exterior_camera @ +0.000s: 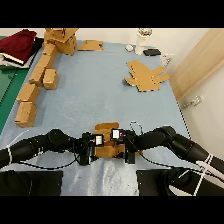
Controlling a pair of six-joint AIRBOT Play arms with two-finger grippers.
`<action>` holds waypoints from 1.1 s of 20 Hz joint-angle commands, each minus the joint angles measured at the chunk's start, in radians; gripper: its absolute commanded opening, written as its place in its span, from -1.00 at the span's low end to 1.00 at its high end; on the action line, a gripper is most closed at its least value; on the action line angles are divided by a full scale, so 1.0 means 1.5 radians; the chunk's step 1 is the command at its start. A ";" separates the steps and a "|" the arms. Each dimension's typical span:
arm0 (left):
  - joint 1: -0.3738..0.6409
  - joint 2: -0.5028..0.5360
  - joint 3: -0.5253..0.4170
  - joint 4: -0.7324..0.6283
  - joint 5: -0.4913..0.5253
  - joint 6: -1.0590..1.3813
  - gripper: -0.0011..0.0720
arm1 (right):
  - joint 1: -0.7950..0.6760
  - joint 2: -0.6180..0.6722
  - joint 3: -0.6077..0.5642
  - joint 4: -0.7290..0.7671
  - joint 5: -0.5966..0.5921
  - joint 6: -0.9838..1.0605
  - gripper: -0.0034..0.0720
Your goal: Fold the box.
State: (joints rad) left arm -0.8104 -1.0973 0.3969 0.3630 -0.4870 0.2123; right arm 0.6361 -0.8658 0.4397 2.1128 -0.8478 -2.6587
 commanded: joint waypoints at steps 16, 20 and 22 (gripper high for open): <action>0.000 0.000 0.001 0.000 0.001 0.001 0.22 | -0.083 0.095 0.054 -0.491 -0.262 0.915 -0.90; 0.000 0.000 0.001 0.000 0.001 0.001 0.22 | -0.176 0.094 0.008 -0.333 -0.211 0.922 -0.90; 0.000 0.000 0.001 0.000 0.001 0.001 0.22 | -0.199 0.094 -0.020 -0.265 -0.197 0.911 -0.90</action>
State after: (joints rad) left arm -0.8104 -1.0973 0.3969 0.3626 -0.4858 0.2131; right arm 0.4038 -0.7265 0.4561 1.5665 -1.1698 -1.3350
